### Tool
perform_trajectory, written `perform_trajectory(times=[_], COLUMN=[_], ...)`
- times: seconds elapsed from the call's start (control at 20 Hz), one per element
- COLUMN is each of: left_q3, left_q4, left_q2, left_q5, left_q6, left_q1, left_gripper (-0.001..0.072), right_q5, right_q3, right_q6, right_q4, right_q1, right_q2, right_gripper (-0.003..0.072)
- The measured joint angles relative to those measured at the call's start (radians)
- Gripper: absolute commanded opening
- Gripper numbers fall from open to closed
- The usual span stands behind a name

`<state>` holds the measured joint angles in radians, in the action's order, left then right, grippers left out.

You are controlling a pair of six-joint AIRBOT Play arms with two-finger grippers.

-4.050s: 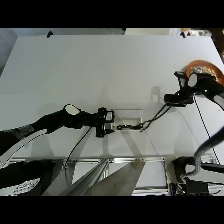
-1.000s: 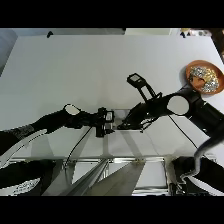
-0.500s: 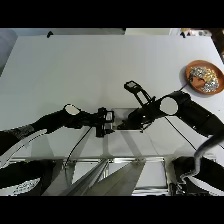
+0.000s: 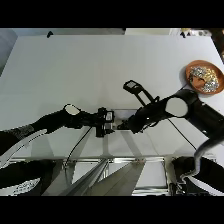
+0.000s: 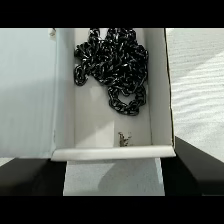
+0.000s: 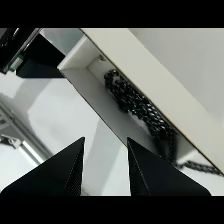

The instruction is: Fold the box and place the chain.

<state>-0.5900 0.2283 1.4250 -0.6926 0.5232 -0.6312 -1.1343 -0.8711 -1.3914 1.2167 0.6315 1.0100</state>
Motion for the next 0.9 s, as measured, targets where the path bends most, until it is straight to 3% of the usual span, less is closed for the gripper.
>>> perform_trajectory(times=[0.3,0.4,0.45,0.5,0.9], left_q3=[0.000,0.000,0.000,0.000,0.000], left_q4=[0.000,0.000,0.000,0.000,0.000], left_q2=[0.000,0.000,0.000,0.000,0.000], left_q5=[0.000,0.000,0.000,0.000,0.000], left_q6=[0.000,0.000,0.000,0.000,0.000], left_q1=[0.000,0.000,0.000,0.000,0.000], left_gripper=[0.0211,0.0211,0.0211,0.0211,0.0211], right_q5=[-0.171,-0.200,-0.200,-0.193,-0.081], right_q3=[-0.023,-0.022,-0.017,-0.007,0.077], right_q6=[-0.053,-0.064,-0.068,-0.071,-0.105], right_q4=[0.217,0.255,0.264,0.267,0.246], right_q1=[-0.155,-0.230,-0.263,-0.291,-0.358], right_q2=[-0.107,-0.115,-0.115,-0.112,0.049], right_gripper=[0.0269,0.0307,0.0372,0.0384,0.0399])
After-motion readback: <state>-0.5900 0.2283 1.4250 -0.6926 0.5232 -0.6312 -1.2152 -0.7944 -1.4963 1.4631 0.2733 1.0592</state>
